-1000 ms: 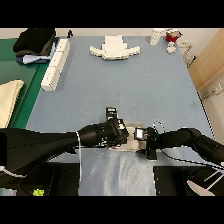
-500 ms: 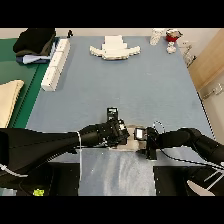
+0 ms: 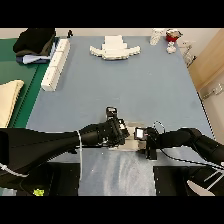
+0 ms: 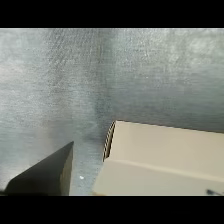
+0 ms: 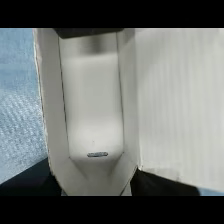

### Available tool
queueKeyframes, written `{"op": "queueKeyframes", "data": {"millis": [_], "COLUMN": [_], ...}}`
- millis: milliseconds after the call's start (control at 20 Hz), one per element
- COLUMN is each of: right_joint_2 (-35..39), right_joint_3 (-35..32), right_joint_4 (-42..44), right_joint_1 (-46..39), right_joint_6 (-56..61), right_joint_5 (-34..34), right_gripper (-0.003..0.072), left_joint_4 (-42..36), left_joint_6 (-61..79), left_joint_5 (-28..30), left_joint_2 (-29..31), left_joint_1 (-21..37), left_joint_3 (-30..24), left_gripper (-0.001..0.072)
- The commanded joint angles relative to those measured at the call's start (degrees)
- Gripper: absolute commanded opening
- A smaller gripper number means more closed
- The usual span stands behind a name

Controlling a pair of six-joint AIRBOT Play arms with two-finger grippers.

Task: Fold the box.

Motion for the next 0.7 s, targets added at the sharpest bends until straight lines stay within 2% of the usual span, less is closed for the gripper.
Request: {"op": "queueKeyframes", "data": {"millis": [0, 400, 650], "right_joint_2": [0.02, 0.04, 0.04], "right_joint_3": [0.04, 0.04, 0.04], "right_joint_4": [0.02, 0.02, 0.02], "right_joint_1": [0.02, 0.02, 0.02], "right_joint_6": [-0.09, -0.09, -0.09], "right_joint_5": [0.0, 0.0, 0.0], "right_gripper": [0.0507, 0.0507, 0.0507], "left_joint_4": [-0.33, -0.39, 0.31], "left_joint_6": [0.22, 1.73, 1.77], "left_joint_5": [-0.44, -0.48, -4.26], "left_joint_2": [0.07, 0.07, 0.07], "left_joint_1": [0.04, 0.13, 0.13], "left_joint_3": [0.28, 2.38, 4.68], "left_gripper": [0.0412, 0.0412, 0.0412]}}
